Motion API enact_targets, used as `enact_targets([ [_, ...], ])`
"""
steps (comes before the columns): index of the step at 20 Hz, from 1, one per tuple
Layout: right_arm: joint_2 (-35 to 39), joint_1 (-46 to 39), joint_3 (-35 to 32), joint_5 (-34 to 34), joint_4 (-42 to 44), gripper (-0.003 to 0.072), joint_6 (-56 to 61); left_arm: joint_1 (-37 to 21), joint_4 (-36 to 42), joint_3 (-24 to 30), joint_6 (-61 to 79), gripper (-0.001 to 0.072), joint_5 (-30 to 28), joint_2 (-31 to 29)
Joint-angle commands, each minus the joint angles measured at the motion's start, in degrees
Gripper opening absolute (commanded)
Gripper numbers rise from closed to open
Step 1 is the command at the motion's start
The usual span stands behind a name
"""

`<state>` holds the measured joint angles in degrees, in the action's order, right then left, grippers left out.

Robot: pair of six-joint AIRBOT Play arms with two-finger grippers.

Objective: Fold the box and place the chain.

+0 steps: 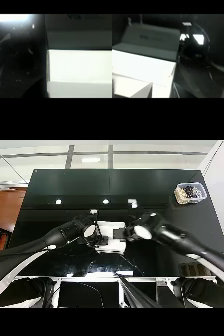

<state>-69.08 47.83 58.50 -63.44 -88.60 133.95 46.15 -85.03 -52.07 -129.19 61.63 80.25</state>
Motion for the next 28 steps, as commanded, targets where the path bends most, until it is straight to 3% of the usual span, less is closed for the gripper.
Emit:
enact_targets([
  [1,9.7,-5.8,0.2,-1.8,-1.7,0.0317,-7.0,0.0,0.0,0.0,0.0,0.0032,0.0,0.0],
  [4,15.2,-14.3,0.2,-3.9,-14.2,0.0316,-10.7,0.0,0.0,0.0,0.0,0.0032,0.0,0.0],
  [7,15.1,-24.3,-1.1,-2.6,-27.7,0.0316,-13.3,0.0,0.0,0.0,0.0,0.0032,0.0,0.0],
  [8,14.7,-28.7,-1.9,0.0,-28.3,0.0360,-13.3,0.0,0.0,0.0,0.0,0.0032,0.2,0.0],
  [9,13.9,-33.1,-2.4,2.6,-27.5,0.0675,-13.3,0.0,0.0,0.0,0.0,0.0032,0.2,0.0],
  [10,12.5,-37.2,-2.4,4.9,-26.1,0.0703,-13.4,0.0,0.0,0.0,0.0,0.0032,0.4,0.0],
  [12,8.9,-45.4,-2.0,12.1,-20.1,0.0702,-13.4,0.0,0.0,0.0,0.0,0.0032,0.4,0.0],
  [14,4.1,-52.0,1.0,15.0,-14.5,0.0701,-13.3,0.0,0.0,0.0,0.0,0.0032,0.4,0.0],
  [18,-12.9,-61.8,18.0,3.8,-0.6,0.0695,-12.6,0.0,0.0,0.0,0.0,0.0032,0.6,0.0],
  [20,-19.9,-63.9,25.3,2.0,5.7,0.0694,-12.2,0.0,0.0,0.0,0.0,0.0032,0.6,0.0],
  [22,-25.0,-64.2,29.9,1.7,6.1,0.0693,-11.6,0.0,0.0,0.0,0.0,0.0033,0.5,0.0],
  [24,-28.7,-64.2,32.5,3.5,7.5,0.0590,-8.4,0.0,0.0,0.0,0.0,0.0032,0.5,0.0],
  [28,-33.4,-64.1,33.6,6.9,14.0,0.0589,-7.5,0.0,0.0,0.0,0.0,0.0032,0.6,0.0],
])
